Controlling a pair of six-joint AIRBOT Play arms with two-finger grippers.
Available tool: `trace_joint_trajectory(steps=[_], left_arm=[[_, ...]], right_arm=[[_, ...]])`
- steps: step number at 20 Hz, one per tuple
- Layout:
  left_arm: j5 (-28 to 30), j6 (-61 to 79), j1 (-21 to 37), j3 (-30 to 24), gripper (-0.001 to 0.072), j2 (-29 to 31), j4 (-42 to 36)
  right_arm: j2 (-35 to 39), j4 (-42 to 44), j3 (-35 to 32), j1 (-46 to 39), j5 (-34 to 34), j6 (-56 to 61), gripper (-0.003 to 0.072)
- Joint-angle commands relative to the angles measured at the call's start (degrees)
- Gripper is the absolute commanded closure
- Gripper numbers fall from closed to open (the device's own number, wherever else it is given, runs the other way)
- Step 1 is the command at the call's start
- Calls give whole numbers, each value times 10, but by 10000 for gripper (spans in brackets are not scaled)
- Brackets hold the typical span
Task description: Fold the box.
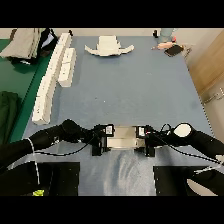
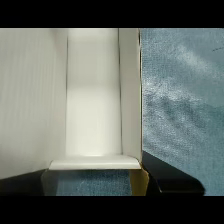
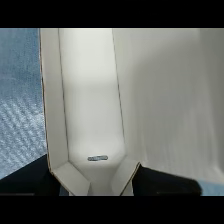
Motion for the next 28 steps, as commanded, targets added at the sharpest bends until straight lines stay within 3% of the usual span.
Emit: trace_joint_trajectory(steps=[1,2,3,11,18,20,23,25,28], left_arm=[[0,0,0,0,200,0,0],[0,0,0,0,200,0,0],[0,0,0,0,200,0,0],[-1,0,0,0,201,0,0],[-1,0,0,0,200,0,0],[-1,0,0,0,200,0,0],[-1,0,0,0,200,0,0],[-1,0,0,0,201,0,0],[-1,0,0,0,200,0,0]], right_arm=[[0,1,0,0,0,1,178],[1,1,1,1,9,1,38],[1,1,2,1,12,6,-34],[16,-40,2,0,35,34,-32],[156,-201,3,0,33,236,-32],[199,-212,3,0,47,301,-32],[258,-185,3,0,70,356,-32],[288,-118,3,0,84,446,-32],[304,11,3,0,99,693,-30]])
